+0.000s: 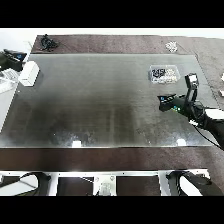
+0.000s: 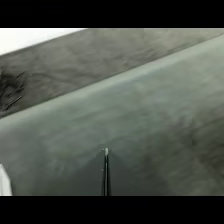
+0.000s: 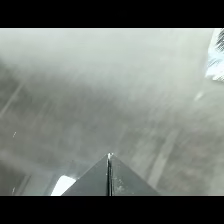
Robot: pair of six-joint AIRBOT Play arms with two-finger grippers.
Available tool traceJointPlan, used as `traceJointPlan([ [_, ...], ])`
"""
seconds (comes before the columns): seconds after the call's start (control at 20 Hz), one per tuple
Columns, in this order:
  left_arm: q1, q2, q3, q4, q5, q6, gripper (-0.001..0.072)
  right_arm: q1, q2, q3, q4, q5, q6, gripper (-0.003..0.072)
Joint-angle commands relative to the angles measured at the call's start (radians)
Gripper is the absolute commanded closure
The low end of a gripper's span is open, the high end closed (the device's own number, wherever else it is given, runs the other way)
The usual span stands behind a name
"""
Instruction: Fold the box and place the chain.
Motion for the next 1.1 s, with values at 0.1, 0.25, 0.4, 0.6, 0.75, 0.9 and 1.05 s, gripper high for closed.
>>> traceJointPlan([
  [0.1,-0.127,0.426,-0.412,-0.114,0.238,0.220,0.0695,0.001,0.171,-0.016,0.010,-0.057,0.000,0.0676],
  [0.25,-0.208,0.608,-0.629,-0.221,0.321,0.308,0.0695,0.002,0.316,-0.098,0.012,-0.117,0.005,0.0678],
  [0.4,-0.269,0.703,-0.780,-0.231,0.360,0.315,0.0695,0.017,0.535,-0.250,0.011,-0.235,0.034,0.0679],
  [0.6,-0.388,0.729,-0.881,-0.235,0.524,0.315,0.0695,0.023,0.758,-0.433,0.010,-0.249,0.034,0.0679],
  [0.75,-0.488,0.729,-0.925,-0.289,0.676,0.312,0.0695,0.023,0.833,-0.488,0.011,-0.251,0.035,0.0676],
  [0.9,-0.506,0.729,-0.935,-0.311,0.765,0.252,0.0689,0.023,0.835,-0.489,0.011,-0.249,0.035,0.0675],
  [1.05,-0.506,0.729,-0.935,-0.311,0.755,0.227,0.0689,0.023,0.835,-0.492,0.011,-0.221,0.035,0.0675],
])
